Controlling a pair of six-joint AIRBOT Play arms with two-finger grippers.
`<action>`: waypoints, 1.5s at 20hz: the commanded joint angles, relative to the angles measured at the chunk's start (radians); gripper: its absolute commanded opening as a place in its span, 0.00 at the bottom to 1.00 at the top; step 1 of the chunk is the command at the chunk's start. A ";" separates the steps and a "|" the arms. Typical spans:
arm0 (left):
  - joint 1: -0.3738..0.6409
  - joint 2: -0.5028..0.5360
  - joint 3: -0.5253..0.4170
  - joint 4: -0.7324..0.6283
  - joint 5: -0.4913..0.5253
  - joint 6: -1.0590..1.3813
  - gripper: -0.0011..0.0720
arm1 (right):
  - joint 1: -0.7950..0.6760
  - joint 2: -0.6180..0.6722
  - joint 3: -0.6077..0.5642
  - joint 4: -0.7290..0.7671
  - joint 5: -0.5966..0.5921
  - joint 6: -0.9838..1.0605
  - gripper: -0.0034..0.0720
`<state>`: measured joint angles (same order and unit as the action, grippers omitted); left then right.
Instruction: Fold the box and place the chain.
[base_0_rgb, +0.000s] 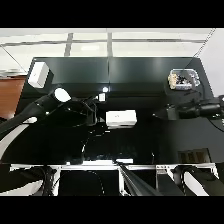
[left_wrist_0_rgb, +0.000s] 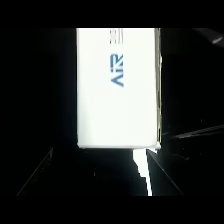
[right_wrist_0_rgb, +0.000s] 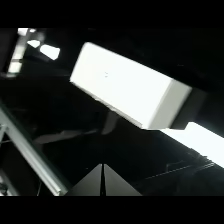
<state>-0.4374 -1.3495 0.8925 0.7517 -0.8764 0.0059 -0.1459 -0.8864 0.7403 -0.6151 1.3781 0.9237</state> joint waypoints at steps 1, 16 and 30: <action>-0.021 0.058 0.054 0.008 -0.038 -0.094 1.00 | -0.067 0.060 -0.035 -0.033 -0.001 0.015 0.06; -0.207 -0.256 0.284 -0.053 0.008 -0.307 0.99 | -0.066 0.060 -0.035 -0.074 -0.152 0.011 0.06; -0.294 -0.264 0.284 0.196 0.064 -0.307 0.98 | -0.066 0.060 -0.037 -0.103 -0.157 0.012 0.06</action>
<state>-0.7200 -1.6108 1.1759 0.8783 -0.8272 -0.2996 -0.2115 -0.8268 0.7040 -0.7101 1.2251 0.9344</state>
